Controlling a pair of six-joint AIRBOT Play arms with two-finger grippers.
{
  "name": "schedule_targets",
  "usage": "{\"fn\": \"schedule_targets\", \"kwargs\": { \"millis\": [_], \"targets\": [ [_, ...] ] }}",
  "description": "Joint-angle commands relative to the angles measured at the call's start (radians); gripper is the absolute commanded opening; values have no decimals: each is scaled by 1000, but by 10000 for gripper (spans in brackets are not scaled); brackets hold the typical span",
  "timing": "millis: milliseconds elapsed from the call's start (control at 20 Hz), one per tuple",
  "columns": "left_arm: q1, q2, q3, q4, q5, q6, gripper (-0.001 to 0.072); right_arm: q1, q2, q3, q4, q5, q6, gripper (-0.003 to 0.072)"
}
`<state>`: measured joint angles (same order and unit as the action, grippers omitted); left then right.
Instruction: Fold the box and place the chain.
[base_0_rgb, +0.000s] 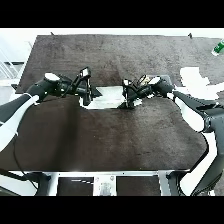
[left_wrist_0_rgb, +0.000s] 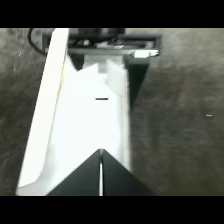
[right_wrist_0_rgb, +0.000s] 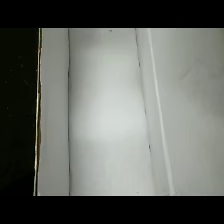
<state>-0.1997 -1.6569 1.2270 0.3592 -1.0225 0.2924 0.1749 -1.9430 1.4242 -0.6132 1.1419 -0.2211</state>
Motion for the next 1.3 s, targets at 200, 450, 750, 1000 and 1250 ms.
{"fn": "schedule_targets", "kwargs": {
  "millis": [200,450,750,1000,1250],
  "targets": [
    [-32,-21,8,-90,306,39,17,-1,0,0,0,0,0,581],
    [-31,-104,87,-65,307,3,18,-1,0,0,0,0,0,581],
    [-32,-166,87,-12,269,-33,18,-1,0,0,0,0,0,582],
    [-32,-167,87,30,256,-33,18,-1,0,0,0,0,0,582],
    [-26,-158,133,31,238,-34,19,-1,0,0,0,0,0,581]
  ]
}}
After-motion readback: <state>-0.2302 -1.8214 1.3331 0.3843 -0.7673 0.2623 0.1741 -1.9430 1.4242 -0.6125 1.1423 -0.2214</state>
